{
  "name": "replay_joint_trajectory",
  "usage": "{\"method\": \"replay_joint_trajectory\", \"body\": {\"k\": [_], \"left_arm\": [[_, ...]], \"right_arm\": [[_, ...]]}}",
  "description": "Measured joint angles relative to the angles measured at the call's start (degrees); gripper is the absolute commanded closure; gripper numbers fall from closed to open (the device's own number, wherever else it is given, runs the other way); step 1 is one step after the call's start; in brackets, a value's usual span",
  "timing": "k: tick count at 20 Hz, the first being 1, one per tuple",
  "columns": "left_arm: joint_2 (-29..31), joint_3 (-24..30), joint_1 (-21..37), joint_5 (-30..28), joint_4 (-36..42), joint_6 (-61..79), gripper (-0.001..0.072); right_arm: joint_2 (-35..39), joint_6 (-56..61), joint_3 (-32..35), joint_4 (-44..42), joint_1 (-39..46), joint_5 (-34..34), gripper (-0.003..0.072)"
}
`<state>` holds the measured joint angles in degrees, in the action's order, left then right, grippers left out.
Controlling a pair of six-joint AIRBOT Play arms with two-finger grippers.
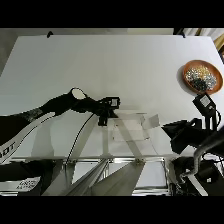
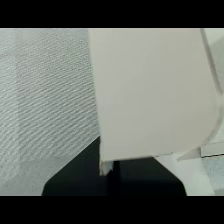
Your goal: Fold the box and place the chain.
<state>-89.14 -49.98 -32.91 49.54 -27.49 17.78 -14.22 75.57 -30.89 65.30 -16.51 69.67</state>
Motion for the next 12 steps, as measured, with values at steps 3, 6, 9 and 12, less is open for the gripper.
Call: {"method": "replay_joint_trajectory", "body": {"k": [3, 6, 9, 12], "left_arm": [[0.00, 0.00, 0.00, 0.02, -0.02, 0.00, 0.0698], [0.00, 0.00, 0.00, 0.02, 0.00, 0.00, 0.0698], [0.00, 0.00, 0.00, 0.02, -0.02, 0.00, 0.0698], [0.00, 0.00, 0.00, 0.02, -0.02, 0.00, 0.0698]], "right_arm": [[0.00, -5.55, 0.00, -6.99, 0.00, 0.76, 0.0668], [0.00, -11.56, -0.02, -9.79, 0.00, 5.03, 0.0668], [0.00, -18.80, 0.48, -9.11, 0.00, 8.61, 0.0668], [-0.44, -28.02, 3.61, -6.99, 0.00, 9.40, 0.0347]]}}
